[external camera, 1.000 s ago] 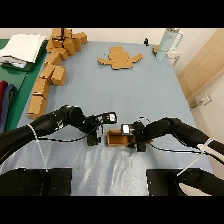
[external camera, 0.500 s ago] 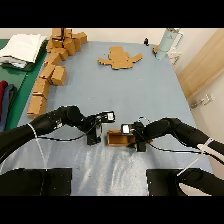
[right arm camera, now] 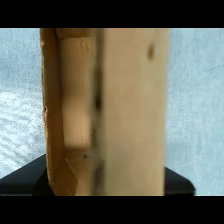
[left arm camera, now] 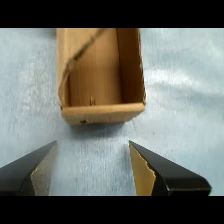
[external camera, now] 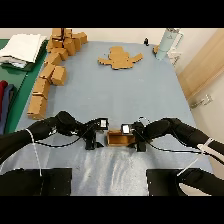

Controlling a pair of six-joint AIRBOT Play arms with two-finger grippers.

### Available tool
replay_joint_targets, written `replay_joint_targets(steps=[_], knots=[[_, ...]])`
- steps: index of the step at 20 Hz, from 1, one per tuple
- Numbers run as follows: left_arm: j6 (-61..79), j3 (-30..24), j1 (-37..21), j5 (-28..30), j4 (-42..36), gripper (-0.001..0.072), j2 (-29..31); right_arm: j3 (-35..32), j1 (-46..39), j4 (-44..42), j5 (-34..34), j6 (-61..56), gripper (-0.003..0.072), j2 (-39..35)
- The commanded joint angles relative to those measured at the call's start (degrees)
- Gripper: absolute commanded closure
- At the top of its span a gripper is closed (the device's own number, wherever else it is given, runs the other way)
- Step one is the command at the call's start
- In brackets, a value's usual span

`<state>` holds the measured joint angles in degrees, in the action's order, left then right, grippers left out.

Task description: Fold the box.

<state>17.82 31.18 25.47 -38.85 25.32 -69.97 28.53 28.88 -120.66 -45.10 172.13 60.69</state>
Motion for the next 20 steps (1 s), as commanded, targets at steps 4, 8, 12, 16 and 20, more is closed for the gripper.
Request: replay_joint_targets(steps=[4,8,12,16,20], knots=[[-0.83,-0.52,5.35,5.14,-3.34,0.0016,-0.02,-0.04,0.04,0.02,0.00,0.00,0.0179,0.02],[-2.91,-0.52,7.43,9.31,-3.50,0.0016,-0.02,-0.04,0.04,0.02,0.00,0.00,0.0179,0.02],[-4.04,-0.48,7.78,9.92,-3.52,0.0016,-0.04,-0.04,0.04,0.02,0.00,0.00,0.0179,0.02],[-4.44,0.35,9.51,9.86,-3.52,0.0016,-0.11,-0.04,0.04,0.02,0.00,0.00,0.0178,0.00],[-5.60,1.09,10.03,9.60,-3.04,0.0017,-2.14,-0.04,0.04,0.02,0.00,0.00,0.0179,0.00]])
